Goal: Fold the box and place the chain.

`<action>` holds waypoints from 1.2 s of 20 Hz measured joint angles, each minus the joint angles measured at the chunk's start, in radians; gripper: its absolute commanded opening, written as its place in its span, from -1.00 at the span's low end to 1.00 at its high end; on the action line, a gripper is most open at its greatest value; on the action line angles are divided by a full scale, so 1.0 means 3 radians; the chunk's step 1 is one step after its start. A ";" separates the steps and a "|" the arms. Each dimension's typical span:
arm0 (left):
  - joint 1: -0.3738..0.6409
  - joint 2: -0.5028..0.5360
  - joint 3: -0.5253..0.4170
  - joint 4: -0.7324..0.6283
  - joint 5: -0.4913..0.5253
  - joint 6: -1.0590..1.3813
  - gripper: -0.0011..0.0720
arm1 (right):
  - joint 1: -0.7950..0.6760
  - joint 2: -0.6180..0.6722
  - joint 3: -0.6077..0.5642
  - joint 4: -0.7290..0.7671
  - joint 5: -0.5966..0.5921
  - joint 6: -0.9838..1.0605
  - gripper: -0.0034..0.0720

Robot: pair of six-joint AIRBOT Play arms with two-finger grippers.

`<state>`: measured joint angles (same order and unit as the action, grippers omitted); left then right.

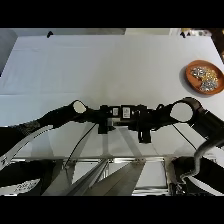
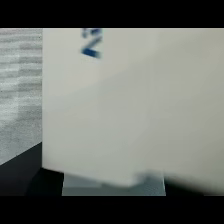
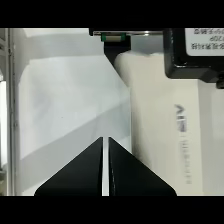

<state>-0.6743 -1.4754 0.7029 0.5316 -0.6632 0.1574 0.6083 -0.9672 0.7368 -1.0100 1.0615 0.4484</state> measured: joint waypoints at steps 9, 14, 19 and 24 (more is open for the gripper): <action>0.0000 0.0000 0.0000 0.0000 0.0001 -0.0001 -0.94 | -0.0094 0.0029 0.0043 0.0011 -0.0011 -0.0001 -0.85; 0.0000 0.0000 0.0000 0.0000 0.0000 -0.0001 -0.94 | -0.0580 0.0245 0.0095 0.0018 0.0022 0.0018 -0.35; 0.0000 0.0000 0.0000 0.0000 0.0001 -0.0001 -0.94 | -0.0895 0.0211 0.0081 0.0043 0.0170 0.0089 -0.35; 0.0000 0.0000 0.0000 0.0000 0.0000 -0.0003 -0.94 | -0.0973 0.0139 0.0020 0.0347 0.0383 -0.0022 -0.27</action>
